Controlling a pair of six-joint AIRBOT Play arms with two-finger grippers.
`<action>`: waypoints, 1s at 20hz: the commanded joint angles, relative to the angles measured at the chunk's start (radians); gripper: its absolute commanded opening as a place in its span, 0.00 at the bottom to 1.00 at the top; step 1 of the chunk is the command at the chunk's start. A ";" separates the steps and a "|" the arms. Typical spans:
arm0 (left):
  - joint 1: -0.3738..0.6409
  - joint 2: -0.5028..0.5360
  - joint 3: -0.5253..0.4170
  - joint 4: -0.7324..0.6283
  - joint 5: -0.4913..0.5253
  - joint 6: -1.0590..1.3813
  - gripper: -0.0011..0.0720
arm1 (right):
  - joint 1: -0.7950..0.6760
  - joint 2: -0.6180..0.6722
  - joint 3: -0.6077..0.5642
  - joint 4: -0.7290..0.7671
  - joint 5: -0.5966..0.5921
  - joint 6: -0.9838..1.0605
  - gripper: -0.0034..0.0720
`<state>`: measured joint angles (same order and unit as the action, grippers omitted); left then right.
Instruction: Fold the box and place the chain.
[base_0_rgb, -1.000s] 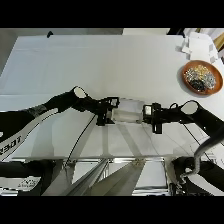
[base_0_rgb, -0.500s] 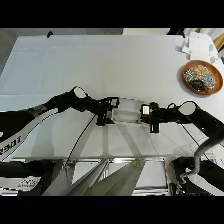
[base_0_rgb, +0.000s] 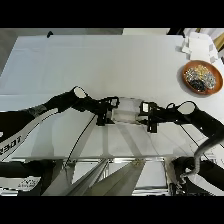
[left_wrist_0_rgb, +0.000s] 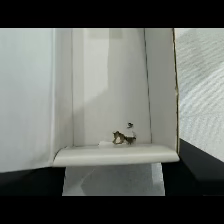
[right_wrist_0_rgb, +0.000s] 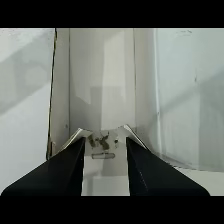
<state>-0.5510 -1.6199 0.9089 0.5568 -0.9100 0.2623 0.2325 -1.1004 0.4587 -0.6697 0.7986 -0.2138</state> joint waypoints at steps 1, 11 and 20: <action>0.001 0.001 0.000 0.000 0.000 0.000 0.55 | 0.001 -0.001 -0.011 0.020 -0.017 0.003 0.49; 0.001 0.001 0.000 0.000 0.000 0.000 0.55 | 0.028 -0.001 -0.029 0.027 -0.061 0.004 0.67; 0.001 0.001 0.000 0.000 0.000 0.000 0.55 | 0.028 -0.001 -0.029 0.027 -0.061 0.003 0.67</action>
<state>-0.5507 -1.6199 0.9089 0.5571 -0.9100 0.2623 0.2596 -1.1007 0.4301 -0.6437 0.7391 -0.2104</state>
